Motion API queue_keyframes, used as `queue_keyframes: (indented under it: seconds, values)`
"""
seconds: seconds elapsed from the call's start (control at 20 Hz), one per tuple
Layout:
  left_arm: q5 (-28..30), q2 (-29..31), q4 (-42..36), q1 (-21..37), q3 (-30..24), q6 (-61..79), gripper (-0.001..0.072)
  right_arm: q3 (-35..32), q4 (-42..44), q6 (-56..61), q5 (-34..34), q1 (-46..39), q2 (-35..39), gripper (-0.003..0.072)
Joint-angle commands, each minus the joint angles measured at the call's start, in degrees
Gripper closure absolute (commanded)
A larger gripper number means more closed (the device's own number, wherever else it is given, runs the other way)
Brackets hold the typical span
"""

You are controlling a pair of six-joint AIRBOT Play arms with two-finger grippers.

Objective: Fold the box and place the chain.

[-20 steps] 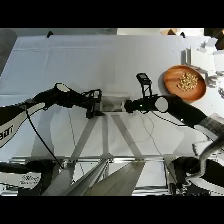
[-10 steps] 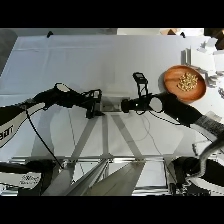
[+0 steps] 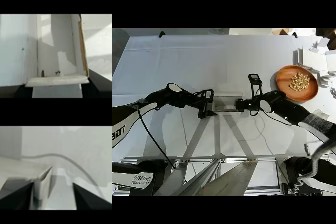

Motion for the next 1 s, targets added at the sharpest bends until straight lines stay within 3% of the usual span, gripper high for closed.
queue_keyframes:
  seconds: [0.0, 0.25, 0.55, 0.65, 0.8, 0.9, 0.95]
  values:
    - [0.0, 0.0, 0.0, 0.0, 0.0, 0.0, 0.0499, 2.4, -1.5, 2.0, 0.7, 0.8, -0.4, 0.0085]
    - [0.0, 0.0, 0.0, 0.0, 0.0, 0.0, 0.0499, 7.2, -5.5, 2.0, 12.7, 2.0, -5.2, 0.0085]
    - [0.0, 0.0, 0.0, 0.0, 0.0, 0.0, 0.0499, 9.2, -14.2, 12.4, 14.2, 4.7, -8.4, 0.0093]
    - [0.0, 0.0, 0.0, 0.0, 0.0, 0.0, 0.0499, 11.3, -14.3, 14.7, 14.6, 4.7, -9.6, 0.0169]
    - [0.0, 0.0, 0.0, 0.0, 0.0, 0.0, 0.0499, 12.8, -14.3, 15.8, 11.4, 5.0, -9.9, 0.0187]
    - [0.0, 0.0, 0.0, 0.0, 0.0, 0.0, 0.0499, 12.8, -14.0, 16.2, 9.7, 5.6, -10.1, 0.0339]
    - [0.0, 0.0, 0.0, 0.0, 0.0, 0.0, 0.0499, 12.8, -14.0, 16.2, 9.7, 5.9, -10.4, 0.0353]
